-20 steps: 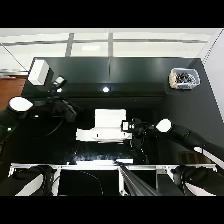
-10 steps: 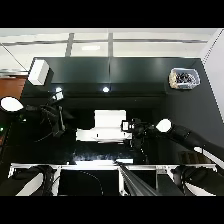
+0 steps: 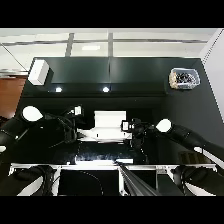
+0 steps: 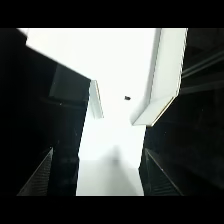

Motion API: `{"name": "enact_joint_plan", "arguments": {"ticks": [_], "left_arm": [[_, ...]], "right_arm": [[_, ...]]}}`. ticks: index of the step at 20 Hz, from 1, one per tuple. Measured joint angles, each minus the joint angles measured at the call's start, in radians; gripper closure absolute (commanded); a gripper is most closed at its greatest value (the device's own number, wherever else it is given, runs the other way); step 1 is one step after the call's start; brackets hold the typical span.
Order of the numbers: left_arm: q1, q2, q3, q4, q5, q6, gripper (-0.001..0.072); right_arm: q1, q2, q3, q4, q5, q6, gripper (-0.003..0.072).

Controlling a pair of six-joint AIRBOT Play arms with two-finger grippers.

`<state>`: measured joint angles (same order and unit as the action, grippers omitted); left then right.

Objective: Fold the box and place the chain.

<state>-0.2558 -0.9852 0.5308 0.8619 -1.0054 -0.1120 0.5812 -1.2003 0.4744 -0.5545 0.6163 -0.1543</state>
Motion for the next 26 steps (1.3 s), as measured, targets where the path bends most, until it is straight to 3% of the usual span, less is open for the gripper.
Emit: {"name": "enact_joint_plan", "arguments": {"ticks": [10, 12, 15, 16, 24, 26], "left_arm": [[-0.169, -0.008, -0.058, 0.019, 0.22, 0.004, 0.0069], [-0.183, -0.021, -0.06, 0.002, 0.229, 0.004, 0.0116], [-0.207, -0.045, -0.061, -0.014, 0.22, 0.004, 0.0319], [-0.212, -0.05, -0.061, -0.021, 0.214, 0.004, 0.0418], [-0.224, -0.063, -0.061, -0.064, 0.219, 0.004, 0.0444], [-0.224, -0.065, -0.061, -0.096, 0.22, 0.003, 0.0486]], "right_arm": [[0.0, 0.0, 0.0, 0.0, 0.0, 0.0, 0.029], [0.0, 0.0, 0.0, 0.0, 0.0, 0.0, 0.029], [0.0, 0.0, 0.0, 0.0, 0.0, 0.0, 0.029], [0.0, 0.0, 0.0, 0.0, 0.0, 0.0, 0.029], [0.0, 0.0, 0.0, 0.0, 0.0, 0.0, 0.029], [0.0, 0.0, 0.0, 0.0, 0.0, 0.0, 0.029]]}}
